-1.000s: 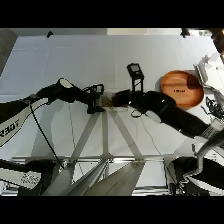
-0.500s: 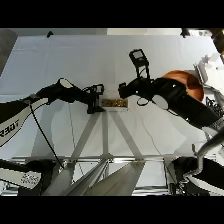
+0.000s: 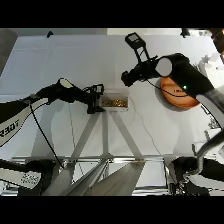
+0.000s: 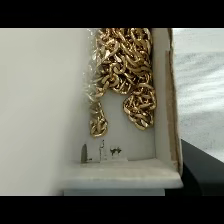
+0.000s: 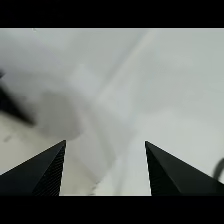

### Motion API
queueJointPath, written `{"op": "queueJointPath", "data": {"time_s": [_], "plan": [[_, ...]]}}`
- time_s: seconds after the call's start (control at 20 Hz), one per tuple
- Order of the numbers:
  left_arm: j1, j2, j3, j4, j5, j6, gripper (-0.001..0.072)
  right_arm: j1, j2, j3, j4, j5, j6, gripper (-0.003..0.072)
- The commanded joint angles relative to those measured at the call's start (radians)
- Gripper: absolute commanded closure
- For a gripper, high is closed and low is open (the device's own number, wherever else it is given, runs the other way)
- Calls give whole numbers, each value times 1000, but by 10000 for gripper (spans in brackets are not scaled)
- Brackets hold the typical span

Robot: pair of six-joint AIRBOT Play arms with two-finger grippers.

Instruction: Fold the box and place the chain.

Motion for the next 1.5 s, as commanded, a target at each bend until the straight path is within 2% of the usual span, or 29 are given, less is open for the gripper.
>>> {"op": "queueJointPath", "data": {"time_s": [0.0,0.1,0.25,0.5,0.55,0.65,0.7,0.85,1.1,1.45], "plan": [[-1,0,0,0,0,0,551,-59,-103,37,352,165,-402,164],[-1,0,0,0,0,0,551,-59,-152,37,374,214,-510,160],[-1,0,0,0,0,0,551,-59,-208,37,373,237,-539,161],[-1,0,0,0,0,0,551,-56,-206,36,372,266,-751,167],[-1,0,0,0,0,0,551,-53,-204,36,371,265,-775,177],[-1,0,0,0,0,0,551,-39,-200,36,361,265,-814,269],[-1,0,0,0,0,0,551,-28,-193,34,357,260,-840,284],[-1,0,0,0,0,0,551,3,-145,8,357,175,-894,284],[-1,0,0,0,0,0,551,64,3,-144,357,-108,-900,284],[-1,0,0,0,0,0,551,127,22,-240,359,-111,-947,284]]}}
